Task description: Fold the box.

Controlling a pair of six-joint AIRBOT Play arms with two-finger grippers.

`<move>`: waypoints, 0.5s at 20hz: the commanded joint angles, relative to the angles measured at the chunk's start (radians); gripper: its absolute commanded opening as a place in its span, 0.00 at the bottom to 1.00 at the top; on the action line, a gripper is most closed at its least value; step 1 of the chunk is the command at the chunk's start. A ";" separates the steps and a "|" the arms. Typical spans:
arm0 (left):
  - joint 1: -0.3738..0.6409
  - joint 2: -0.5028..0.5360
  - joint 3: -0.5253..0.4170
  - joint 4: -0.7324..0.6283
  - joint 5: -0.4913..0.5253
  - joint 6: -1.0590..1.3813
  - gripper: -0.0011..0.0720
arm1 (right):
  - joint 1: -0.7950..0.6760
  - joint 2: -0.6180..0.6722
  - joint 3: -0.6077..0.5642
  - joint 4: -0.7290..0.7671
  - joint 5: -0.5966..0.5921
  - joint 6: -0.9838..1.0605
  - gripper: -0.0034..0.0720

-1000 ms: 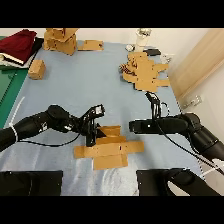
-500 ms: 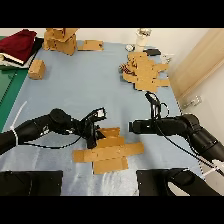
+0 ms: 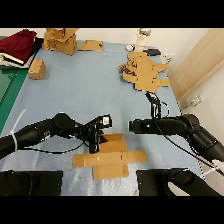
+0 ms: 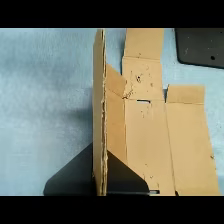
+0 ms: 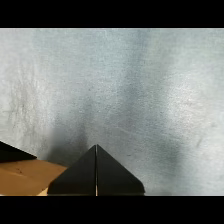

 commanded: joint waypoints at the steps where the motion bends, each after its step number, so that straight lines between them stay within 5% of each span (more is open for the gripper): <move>1: -0.003 0.059 0.000 0.022 0.105 0.050 0.03 | 0.001 0.001 0.000 -0.003 0.013 -0.001 0.05; 10: -0.006 0.064 -0.005 0.021 0.132 0.126 0.03 | 0.001 0.001 0.000 -0.002 0.069 0.000 0.05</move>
